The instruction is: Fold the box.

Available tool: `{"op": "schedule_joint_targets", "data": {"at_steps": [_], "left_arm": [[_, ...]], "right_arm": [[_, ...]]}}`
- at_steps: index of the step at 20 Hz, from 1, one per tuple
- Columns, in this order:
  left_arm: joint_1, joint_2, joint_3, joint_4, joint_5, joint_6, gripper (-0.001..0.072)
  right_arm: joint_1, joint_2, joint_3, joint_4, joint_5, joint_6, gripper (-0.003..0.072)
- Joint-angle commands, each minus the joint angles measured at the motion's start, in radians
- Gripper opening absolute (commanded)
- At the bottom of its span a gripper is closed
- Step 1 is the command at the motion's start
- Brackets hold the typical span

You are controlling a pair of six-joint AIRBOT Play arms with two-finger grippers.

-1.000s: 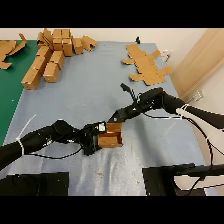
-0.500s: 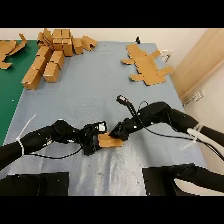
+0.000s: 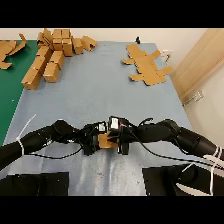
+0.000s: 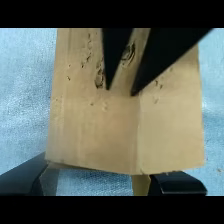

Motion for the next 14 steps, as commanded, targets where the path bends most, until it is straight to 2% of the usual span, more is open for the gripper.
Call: {"op": "schedule_joint_targets", "data": {"at_steps": [1, 5, 7, 11, 14], "left_arm": [[0.0, 0.0, 0.001, 0.0, 0.0, 0.0, 0.0613], [0.0, 0.0, 0.001, 0.0, 0.0, 0.0, 0.0613], [0.0, 0.0, 0.001, 0.0, 0.0, 0.0, 0.0613], [0.0, 0.0, 0.001, 0.0, 0.0, 0.0, 0.0613], [0.0, 0.0, 0.001, 0.0, 0.0, 0.0, 0.0612]], "right_arm": [[0.033, 0.01, -0.003, -0.14, 0.033, 0.002, 0.0302], [0.034, -0.02, -0.003, -0.14, 0.026, -0.002, 0.0307], [0.034, -0.023, -0.003, -0.14, 0.019, -0.003, 0.046], [0.035, -0.024, -0.003, -0.143, 0.001, -0.031, 0.046], [0.035, -0.035, -0.003, -0.215, 0.002, -0.053, 0.046]]}}
